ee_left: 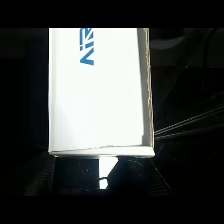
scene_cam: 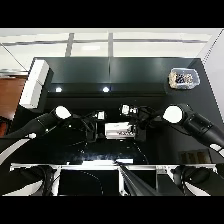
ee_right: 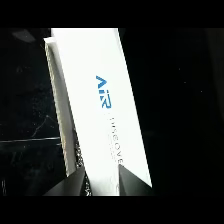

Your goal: Fold the box and place the chain.

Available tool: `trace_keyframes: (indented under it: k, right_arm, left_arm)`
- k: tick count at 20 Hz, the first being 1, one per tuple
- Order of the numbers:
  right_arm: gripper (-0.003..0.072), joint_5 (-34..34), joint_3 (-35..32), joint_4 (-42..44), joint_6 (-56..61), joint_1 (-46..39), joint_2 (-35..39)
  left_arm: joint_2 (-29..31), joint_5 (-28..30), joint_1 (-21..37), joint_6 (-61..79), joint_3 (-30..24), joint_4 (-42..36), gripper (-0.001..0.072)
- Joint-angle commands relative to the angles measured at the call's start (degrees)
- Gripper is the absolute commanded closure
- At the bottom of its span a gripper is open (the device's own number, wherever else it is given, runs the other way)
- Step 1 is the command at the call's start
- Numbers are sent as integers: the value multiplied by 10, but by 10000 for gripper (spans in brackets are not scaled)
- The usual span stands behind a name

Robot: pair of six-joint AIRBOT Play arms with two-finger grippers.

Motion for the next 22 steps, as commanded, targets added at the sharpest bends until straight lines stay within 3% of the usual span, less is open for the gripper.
trace_keyframes:
  k: [1,10,11,12,22]
  right_arm:
    - [495,-2,-1,-2,1,1,0]
    - [475,12,-1,-2,1,1,0]
    - [392,12,-1,-2,1,1,0]
    - [360,12,-1,-2,1,1,0]
    - [362,-1,-20,2,3,5,0]
  left_arm:
    - [0,0,0,0,0,0,335]
    - [0,0,0,0,0,13,335]
    - [0,0,0,0,0,13,335]
    - [0,0,0,0,0,13,335]
    - [0,0,0,0,0,13,335]
